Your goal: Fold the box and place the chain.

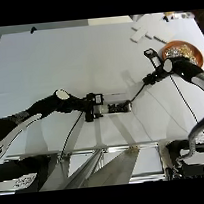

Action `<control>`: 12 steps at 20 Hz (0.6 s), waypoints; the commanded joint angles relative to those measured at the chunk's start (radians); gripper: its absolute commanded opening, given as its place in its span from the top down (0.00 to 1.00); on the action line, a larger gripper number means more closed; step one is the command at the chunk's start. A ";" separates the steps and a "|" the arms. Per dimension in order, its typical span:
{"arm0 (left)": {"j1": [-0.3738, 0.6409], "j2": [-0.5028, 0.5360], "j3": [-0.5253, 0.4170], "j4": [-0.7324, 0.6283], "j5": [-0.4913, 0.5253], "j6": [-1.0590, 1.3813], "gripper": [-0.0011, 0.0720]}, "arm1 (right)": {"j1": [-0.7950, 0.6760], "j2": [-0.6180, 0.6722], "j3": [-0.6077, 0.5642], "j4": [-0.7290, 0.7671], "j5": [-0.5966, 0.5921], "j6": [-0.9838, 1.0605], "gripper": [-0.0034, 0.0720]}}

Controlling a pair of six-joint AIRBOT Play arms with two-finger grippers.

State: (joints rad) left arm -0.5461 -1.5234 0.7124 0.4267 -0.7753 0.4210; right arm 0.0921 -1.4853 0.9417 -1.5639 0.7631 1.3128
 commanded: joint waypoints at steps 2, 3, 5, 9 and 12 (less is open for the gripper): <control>0.000 0.000 0.000 0.000 0.000 0.000 0.97 | 0.000 -0.005 0.000 0.013 0.021 -0.001 0.93; 0.000 0.000 0.000 0.000 0.000 0.000 0.97 | 0.000 0.000 0.000 0.013 0.034 -0.002 0.93; 0.000 0.000 0.000 0.000 0.000 0.000 0.97 | 0.000 0.034 0.000 0.012 0.050 -0.012 0.94; 0.000 0.000 0.000 0.000 0.000 0.000 0.97 | -0.001 0.182 0.000 0.027 0.069 -0.013 0.94; 0.000 0.000 0.000 0.000 0.000 0.000 0.97 | -0.001 0.313 0.000 0.082 0.140 -0.047 0.94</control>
